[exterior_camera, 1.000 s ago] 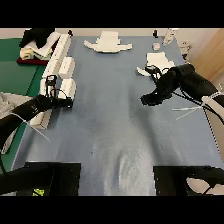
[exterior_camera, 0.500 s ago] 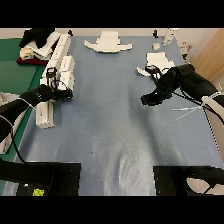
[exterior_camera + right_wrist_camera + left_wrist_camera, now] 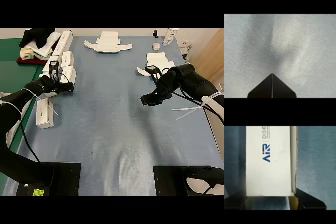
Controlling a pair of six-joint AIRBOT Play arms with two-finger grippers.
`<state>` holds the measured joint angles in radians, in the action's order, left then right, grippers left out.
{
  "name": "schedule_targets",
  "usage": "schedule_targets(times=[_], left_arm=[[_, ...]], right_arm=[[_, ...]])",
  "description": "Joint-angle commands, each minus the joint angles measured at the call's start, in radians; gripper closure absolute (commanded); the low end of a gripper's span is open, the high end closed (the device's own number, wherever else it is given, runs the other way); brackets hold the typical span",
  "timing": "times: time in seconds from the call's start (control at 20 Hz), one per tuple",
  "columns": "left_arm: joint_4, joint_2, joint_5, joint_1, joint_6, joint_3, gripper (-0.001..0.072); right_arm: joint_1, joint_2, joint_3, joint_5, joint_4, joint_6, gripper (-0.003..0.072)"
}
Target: Fold the box.
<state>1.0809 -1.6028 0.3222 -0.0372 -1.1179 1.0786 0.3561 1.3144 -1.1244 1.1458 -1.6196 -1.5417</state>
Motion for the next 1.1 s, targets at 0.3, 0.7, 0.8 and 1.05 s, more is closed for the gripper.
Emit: schedule_targets(times=[0.3,0.7,0.8,1.05], left_arm=[[0.004,-0.059,-0.031,-0.002,0.021,0.074,0.0203],[0.004,-0.081,-0.004,-0.004,0.006,0.114,0.0203],[0.004,-0.081,-0.005,-0.002,0.006,0.114,0.0203],[0.004,-0.081,-0.013,-0.002,0.006,0.114,0.0203]], right_arm=[[0.000,0.001,-0.001,0.000,0.000,0.000,0.0682],[0.000,0.000,-0.001,0.000,0.000,0.000,0.0682],[0.000,0.000,-0.001,0.000,0.000,0.000,0.0682],[0.000,0.000,-0.001,0.000,0.000,0.000,0.0682]])
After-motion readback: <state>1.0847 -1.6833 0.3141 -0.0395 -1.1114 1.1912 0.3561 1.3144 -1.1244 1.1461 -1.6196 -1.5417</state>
